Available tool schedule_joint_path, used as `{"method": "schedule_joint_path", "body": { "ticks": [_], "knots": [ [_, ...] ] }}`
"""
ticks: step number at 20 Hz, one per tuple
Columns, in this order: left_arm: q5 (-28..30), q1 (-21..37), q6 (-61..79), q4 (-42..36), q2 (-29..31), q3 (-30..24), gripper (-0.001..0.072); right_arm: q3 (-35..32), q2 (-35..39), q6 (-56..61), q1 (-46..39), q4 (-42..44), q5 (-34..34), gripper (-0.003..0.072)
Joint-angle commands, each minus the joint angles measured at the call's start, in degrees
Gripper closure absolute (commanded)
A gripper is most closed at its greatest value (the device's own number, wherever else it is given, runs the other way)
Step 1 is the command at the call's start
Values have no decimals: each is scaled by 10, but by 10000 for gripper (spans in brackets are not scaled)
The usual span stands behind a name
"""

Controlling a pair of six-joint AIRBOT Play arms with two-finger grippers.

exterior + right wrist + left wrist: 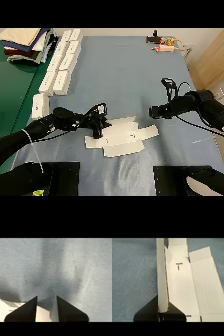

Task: Fold the box.

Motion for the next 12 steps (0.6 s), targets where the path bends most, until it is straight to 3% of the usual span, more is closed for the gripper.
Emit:
{"method": "schedule_joint_path", "body": {
  "ticks": [1,4,7,10,12],
  "knots": [
    [-21,0,0,1,2,2,696,1,9,0,0,2,1,307],
    [-54,-4,77,-1,18,9,698,1,9,0,0,6,0,307],
    [20,-26,124,-16,74,1,700,1,9,0,0,9,0,306],
    [25,-49,151,-29,108,-27,702,1,9,0,0,12,1,307],
    [60,-71,200,-58,107,-49,702,1,9,0,0,12,2,307]
  ]
}}
